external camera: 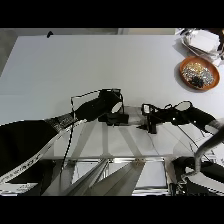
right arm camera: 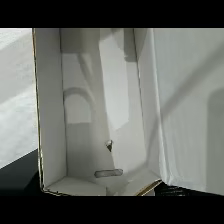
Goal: Fold the box and place the chain.
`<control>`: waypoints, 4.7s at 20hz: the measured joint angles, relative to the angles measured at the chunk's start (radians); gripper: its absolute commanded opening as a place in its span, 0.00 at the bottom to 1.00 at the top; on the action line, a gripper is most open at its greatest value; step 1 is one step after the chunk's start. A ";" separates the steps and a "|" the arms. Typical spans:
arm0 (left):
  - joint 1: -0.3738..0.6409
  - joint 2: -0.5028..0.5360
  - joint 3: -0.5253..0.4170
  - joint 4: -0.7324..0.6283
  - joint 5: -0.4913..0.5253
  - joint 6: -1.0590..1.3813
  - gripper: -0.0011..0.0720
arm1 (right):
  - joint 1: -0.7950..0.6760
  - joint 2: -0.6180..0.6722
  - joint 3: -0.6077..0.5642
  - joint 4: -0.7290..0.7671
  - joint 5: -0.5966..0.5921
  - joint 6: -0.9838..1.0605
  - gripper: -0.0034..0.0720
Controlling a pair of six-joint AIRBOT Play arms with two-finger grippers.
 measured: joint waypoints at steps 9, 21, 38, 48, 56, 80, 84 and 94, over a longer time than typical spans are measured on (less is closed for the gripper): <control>0.012 0.003 0.003 -0.006 0.020 -0.006 0.02 | 0.000 0.000 0.000 0.001 0.000 0.007 0.47; 0.018 0.008 0.002 -0.013 0.025 0.018 0.72 | -0.001 0.000 0.000 0.001 -0.002 0.005 0.47; 0.285 0.320 -0.079 -0.092 -0.083 1.398 0.96 | 0.000 0.000 0.000 0.001 0.000 0.007 0.47; 0.310 0.283 -0.253 -0.247 0.049 1.923 0.95 | 0.000 0.000 0.000 0.001 0.000 0.007 0.47; 0.293 0.241 -0.282 -0.402 0.161 2.110 0.96 | 0.000 0.000 0.000 0.001 0.000 0.007 0.47; 0.291 0.168 -0.373 -0.713 0.265 2.276 0.96 | -0.002 0.001 0.000 -0.002 0.001 0.004 0.47; 0.309 0.169 -0.388 -0.747 0.270 2.300 0.96 | -0.002 0.000 0.000 0.001 0.001 0.008 0.47; 0.352 0.185 -0.393 -0.732 0.217 2.335 0.96 | -0.001 0.000 0.000 0.001 -0.001 0.006 0.47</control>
